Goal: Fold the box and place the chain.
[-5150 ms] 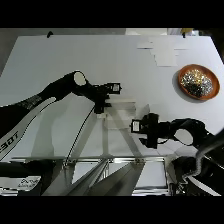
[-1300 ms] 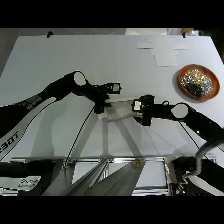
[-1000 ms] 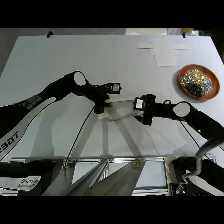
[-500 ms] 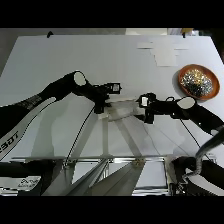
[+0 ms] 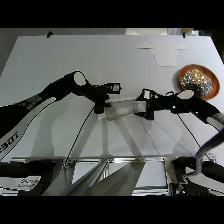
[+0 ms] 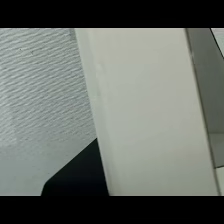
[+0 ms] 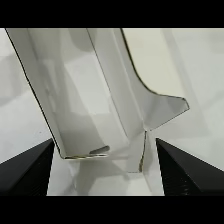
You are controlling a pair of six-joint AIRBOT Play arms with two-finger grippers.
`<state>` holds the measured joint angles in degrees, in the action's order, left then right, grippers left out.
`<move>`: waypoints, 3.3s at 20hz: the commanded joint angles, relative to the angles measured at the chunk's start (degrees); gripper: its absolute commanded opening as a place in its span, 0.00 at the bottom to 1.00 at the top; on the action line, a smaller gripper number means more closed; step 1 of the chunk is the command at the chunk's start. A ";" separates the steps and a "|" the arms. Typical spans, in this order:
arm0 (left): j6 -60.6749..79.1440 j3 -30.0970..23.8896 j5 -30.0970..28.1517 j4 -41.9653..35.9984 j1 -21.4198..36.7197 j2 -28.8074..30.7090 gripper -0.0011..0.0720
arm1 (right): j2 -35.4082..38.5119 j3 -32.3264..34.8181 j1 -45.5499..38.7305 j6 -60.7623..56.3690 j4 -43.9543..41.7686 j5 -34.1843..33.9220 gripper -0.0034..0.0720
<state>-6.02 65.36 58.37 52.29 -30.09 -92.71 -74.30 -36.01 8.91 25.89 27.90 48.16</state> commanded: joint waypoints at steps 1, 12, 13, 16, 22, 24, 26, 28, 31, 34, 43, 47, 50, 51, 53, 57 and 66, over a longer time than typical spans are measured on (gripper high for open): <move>0.02 -0.02 -0.04 0.00 -0.02 0.02 0.03 | -2.75 -0.79 -0.33 0.15 -0.20 3.21 0.94; 0.02 -0.02 -0.04 0.02 -0.02 0.02 0.03 | -7.39 -0.76 3.17 -1.57 1.38 5.11 0.90; 0.02 -0.02 -0.04 0.00 -0.02 0.02 0.03 | -7.50 -0.76 3.10 -1.64 1.62 4.94 0.89; 0.02 -0.02 -0.04 0.00 -0.02 0.02 0.03 | -7.93 -0.76 3.13 -1.55 1.60 4.74 0.80; 0.02 -0.02 -0.04 0.02 -0.02 0.02 0.03 | -10.12 -0.76 3.10 0.13 1.60 3.19 0.76; 0.02 -0.02 -0.04 0.02 -0.02 0.02 0.03 | -10.71 -0.76 3.10 0.13 1.60 2.71 0.76; 0.02 -0.02 -0.04 0.02 -0.02 0.02 0.03 | -10.73 -0.76 2.89 0.11 1.60 2.27 0.75; 0.02 -0.02 -0.04 0.00 -0.02 0.02 0.03 | -10.73 -0.76 2.34 0.09 1.81 2.21 0.73; 0.02 -0.02 -0.04 0.02 -0.02 0.02 0.03 | -10.73 -0.76 1.73 0.11 1.90 2.14 0.64; 0.02 -0.02 -0.04 0.00 -0.02 0.02 0.03 | -10.73 -0.76 1.75 0.11 1.95 2.16 0.58; 0.02 -0.02 -0.04 0.00 -0.02 0.02 0.03 | -10.73 -0.76 1.73 0.09 2.08 2.27 0.57; 0.02 -0.02 -0.04 0.00 -0.02 0.02 0.03 | -10.71 -0.76 1.75 0.11 2.05 2.29 0.57; 0.02 -0.02 -0.04 0.02 -0.02 0.00 0.03 | -10.71 -0.76 1.75 0.11 2.05 2.32 0.57; 0.02 -0.02 -0.04 0.00 -0.02 0.00 0.03 | -10.71 -0.76 1.75 0.11 2.05 2.32 0.57; 0.02 -0.02 -0.04 0.00 -0.02 0.00 0.03 | -10.71 -0.76 1.75 0.09 2.05 2.32 0.57; 0.02 -0.02 -0.04 0.00 -0.02 0.00 0.03 | -10.71 -0.76 1.75 0.09 2.05 2.36 0.57; 0.02 -0.02 -0.04 0.02 -0.02 0.02 0.03 | -10.71 -0.76 1.75 0.09 2.05 2.36 0.57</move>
<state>-6.02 65.36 58.33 52.29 -30.13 -92.73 -84.99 -36.80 10.66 26.00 29.98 50.48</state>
